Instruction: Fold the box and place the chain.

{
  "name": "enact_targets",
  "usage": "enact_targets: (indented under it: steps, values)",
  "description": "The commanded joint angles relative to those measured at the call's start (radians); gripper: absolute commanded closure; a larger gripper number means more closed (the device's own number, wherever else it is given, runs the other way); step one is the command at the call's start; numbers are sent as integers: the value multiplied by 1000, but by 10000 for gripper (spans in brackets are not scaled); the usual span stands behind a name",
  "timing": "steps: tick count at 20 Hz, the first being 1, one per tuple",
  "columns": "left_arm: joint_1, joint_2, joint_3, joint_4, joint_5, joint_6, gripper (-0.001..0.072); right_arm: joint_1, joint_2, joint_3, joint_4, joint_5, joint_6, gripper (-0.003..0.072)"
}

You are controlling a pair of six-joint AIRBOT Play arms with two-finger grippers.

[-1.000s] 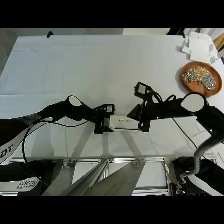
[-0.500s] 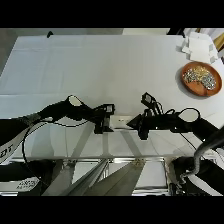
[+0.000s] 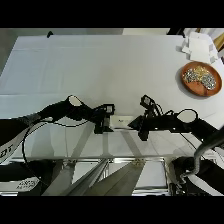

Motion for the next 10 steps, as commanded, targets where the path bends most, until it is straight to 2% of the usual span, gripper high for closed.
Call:
enact_targets:
  steps: [1, 5, 10]
  values:
    - [1, 0, 0, 0, 0, -1, 394, 1, -7, -1, -16, 11, 0, 677]
    - [1, 0, 0, 0, 0, -1, 394, 2, -7, -13, -79, 11, 31, 676]
    - [1, 0, 0, 0, 0, -1, 394, 94, -7, -17, -203, -78, 127, 677]
